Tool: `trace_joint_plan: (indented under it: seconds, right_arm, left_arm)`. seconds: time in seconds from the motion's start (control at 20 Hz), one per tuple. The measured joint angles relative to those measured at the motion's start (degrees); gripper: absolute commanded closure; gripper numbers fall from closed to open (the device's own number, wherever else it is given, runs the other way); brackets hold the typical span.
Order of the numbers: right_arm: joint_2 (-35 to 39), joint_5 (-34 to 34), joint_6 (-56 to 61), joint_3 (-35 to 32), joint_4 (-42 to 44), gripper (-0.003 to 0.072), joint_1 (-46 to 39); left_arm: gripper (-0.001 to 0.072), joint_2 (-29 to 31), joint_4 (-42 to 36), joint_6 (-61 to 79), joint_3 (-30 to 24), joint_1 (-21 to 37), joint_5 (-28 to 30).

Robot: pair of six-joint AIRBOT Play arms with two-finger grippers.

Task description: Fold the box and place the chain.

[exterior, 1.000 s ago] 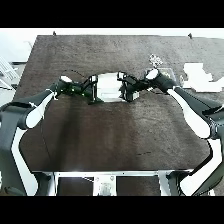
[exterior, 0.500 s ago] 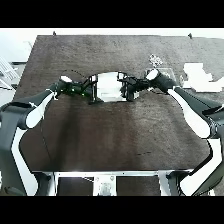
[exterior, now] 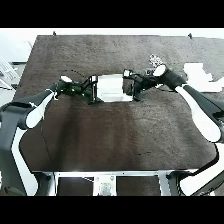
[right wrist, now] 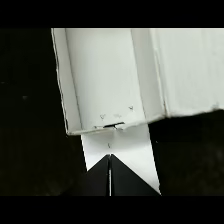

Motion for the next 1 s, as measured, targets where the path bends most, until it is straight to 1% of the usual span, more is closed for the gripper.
trace_joint_plan:
  seconds: [0.2,0.5,0.7,1.0]
  right_arm:
    - [3.5,0.5,10.8,0.0,0.0,0.0679,-4.5]
    - [4.3,0.5,30.4,-0.6,0.4,0.0679,-13.6]
    - [1.3,0.6,37.5,-2.4,1.6,0.0679,-15.2]
    - [-5.0,0.6,40.3,-3.3,9.7,0.0679,-12.1]
  left_arm:
    - [0.0298,0.0,0.0,0.0,0.0,0.0,0.0]
    - [0.0298,0.0,0.0,0.0,0.0,0.0,0.0]
    - [0.0298,0.0,0.0,0.0,0.0,0.0,0.1]
    - [0.0298,0.0,0.0,0.0,0.0,0.0,0.1]
